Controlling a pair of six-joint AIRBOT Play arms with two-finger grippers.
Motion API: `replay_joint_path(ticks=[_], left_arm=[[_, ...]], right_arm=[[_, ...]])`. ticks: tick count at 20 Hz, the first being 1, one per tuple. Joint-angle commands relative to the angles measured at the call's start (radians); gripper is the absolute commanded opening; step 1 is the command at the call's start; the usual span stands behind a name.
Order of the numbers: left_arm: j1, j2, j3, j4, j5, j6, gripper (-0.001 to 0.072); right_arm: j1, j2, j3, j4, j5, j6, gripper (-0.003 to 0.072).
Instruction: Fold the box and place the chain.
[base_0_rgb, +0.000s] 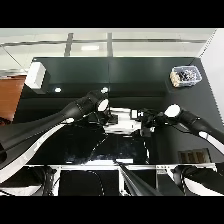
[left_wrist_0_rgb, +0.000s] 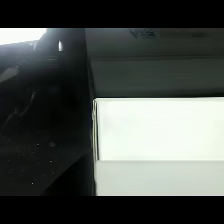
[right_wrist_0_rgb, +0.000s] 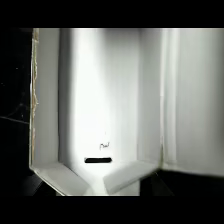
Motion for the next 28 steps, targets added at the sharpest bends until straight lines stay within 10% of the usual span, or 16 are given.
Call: replay_joint_path(ticks=[1, 4, 12, 23, 25, 27, 28], left_arm=[[0.000, 0.000, 0.001, 0.007, -0.007, -0.001, 0.0023], [0.000, 0.000, 0.001, 0.010, -0.003, -0.001, 0.0023], [0.000, 0.000, 0.001, 0.010, 0.002, -0.001, 0.0023], [0.002, 0.000, 0.001, 0.010, 0.009, -0.001, 0.0023], [0.002, 0.000, 0.001, 0.010, 0.008, -0.001, 0.0023], [0.002, 0.000, 0.001, 0.007, 0.008, -0.001, 0.0023], [0.002, 0.000, 0.001, 0.000, 0.003, -0.001, 0.0024]], right_arm=[[-0.052, 0.082, 0.001, -0.093, 0.094, 0.053, 0.0705], [-0.076, 0.090, 0.000, -0.083, 0.098, 0.050, 0.0703], [-0.008, 0.061, 0.000, 0.023, 0.083, -0.016, 0.0225], [0.042, 0.005, 0.000, 0.214, -0.003, 0.008, 0.0230], [0.042, 0.002, -0.007, 0.213, -0.020, 0.054, 0.0432], [0.042, 0.002, -0.009, 0.175, -0.019, 0.109, 0.0212], [0.042, 0.003, -0.010, 0.175, -0.023, 0.138, 0.0400]])
